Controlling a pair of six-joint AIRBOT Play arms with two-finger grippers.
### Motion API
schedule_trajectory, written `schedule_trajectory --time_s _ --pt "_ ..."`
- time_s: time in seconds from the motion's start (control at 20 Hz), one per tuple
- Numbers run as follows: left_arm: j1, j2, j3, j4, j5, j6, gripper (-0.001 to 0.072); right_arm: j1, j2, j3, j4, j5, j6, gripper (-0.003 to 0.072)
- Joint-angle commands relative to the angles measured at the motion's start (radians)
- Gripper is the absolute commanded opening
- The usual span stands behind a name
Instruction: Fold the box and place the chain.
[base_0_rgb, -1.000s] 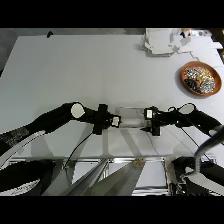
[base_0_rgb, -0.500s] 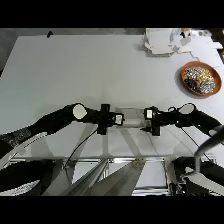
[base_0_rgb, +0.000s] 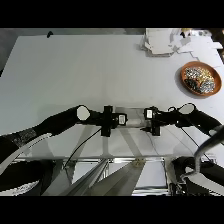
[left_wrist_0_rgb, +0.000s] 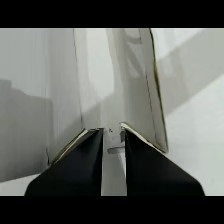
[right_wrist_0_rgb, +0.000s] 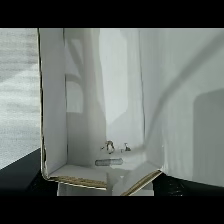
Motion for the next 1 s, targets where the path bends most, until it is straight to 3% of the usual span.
schedule_trajectory --time_s 0.0,0.1,0.25,0.35,0.4,0.5,0.75,0.95 --pt "-0.019 -0.021 0.000 -0.037 0.053 0.000 0.0219 0.000 0.000 0.000 0.000 0.000 0.000 0.0471" --pt "-0.018 -0.021 0.000 -0.037 0.063 -0.001 0.0499 0.000 0.000 0.000 0.000 0.000 0.000 0.0471" --pt "-0.018 -0.021 0.000 -0.037 0.063 -0.001 0.0527 0.000 0.000 0.000 0.000 0.000 0.000 0.0471" --pt "-0.018 -0.013 0.000 -0.036 0.055 -0.005 0.0444 0.000 0.000 0.000 0.000 0.000 0.000 0.0471" --pt "-0.016 0.000 0.000 -0.028 0.038 -0.005 0.0332 0.000 0.000 0.000 0.000 0.000 0.000 0.0471" --pt "0.000 0.053 0.000 0.016 -0.015 -0.047 0.0025 0.000 0.000 0.000 0.000 0.000 0.000 0.0471" --pt "0.079 0.201 0.000 0.331 -0.147 -0.537 0.0011 0.000 0.000 0.000 0.000 0.000 0.000 0.0471" --pt "0.183 0.308 0.000 0.452 -0.280 -1.083 0.0006 0.000 0.000 0.000 0.001 0.000 0.000 0.0471"
